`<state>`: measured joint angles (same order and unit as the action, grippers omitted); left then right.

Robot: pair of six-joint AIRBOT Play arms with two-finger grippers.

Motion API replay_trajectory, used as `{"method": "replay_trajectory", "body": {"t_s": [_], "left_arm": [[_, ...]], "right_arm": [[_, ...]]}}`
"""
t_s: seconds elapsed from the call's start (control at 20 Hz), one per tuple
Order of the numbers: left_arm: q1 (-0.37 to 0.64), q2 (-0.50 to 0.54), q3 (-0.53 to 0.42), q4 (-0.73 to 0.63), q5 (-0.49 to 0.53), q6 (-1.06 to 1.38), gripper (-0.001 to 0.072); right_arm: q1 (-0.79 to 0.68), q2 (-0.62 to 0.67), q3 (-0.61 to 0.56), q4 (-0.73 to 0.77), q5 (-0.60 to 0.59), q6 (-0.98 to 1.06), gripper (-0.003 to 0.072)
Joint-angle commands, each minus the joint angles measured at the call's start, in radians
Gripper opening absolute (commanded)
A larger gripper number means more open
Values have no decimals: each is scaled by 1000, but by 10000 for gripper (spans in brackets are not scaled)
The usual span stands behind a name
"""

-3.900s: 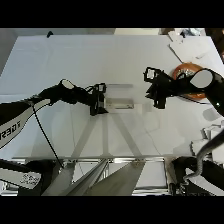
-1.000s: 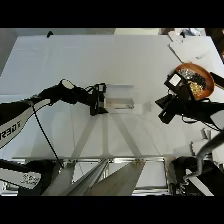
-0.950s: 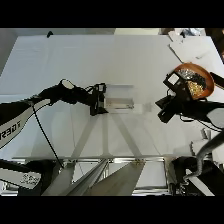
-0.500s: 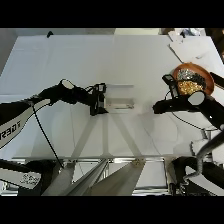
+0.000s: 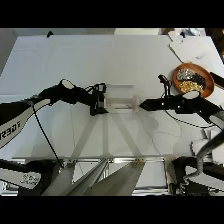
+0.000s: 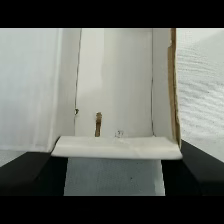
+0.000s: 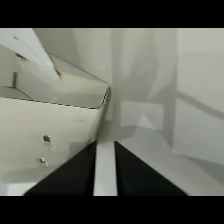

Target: Fold the box and place the chain.

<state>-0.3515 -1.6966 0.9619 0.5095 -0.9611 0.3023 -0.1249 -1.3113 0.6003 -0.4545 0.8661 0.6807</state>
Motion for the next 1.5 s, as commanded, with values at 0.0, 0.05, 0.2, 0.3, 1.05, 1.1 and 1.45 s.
{"method": "replay_trajectory", "body": {"t_s": [0.0,0.05,0.2,0.3,1.05,1.1,1.45], "left_arm": [[0,0,0,0,0,0,254],[0,0,0,0,0,0,254],[0,0,0,0,0,0,254],[0,0,0,0,0,0,254],[1,0,0,0,0,0,254],[1,0,0,0,0,0,254],[1,0,0,0,0,0,254]], "right_arm": [[-1,4,0,124,44,-35,234],[-1,13,0,135,51,-35,253],[9,45,0,140,60,-36,261],[37,51,0,140,46,-36,278],[225,51,0,53,-230,52,477],[233,51,0,32,-260,84,477],[263,51,2,-228,-361,329,477]]}}
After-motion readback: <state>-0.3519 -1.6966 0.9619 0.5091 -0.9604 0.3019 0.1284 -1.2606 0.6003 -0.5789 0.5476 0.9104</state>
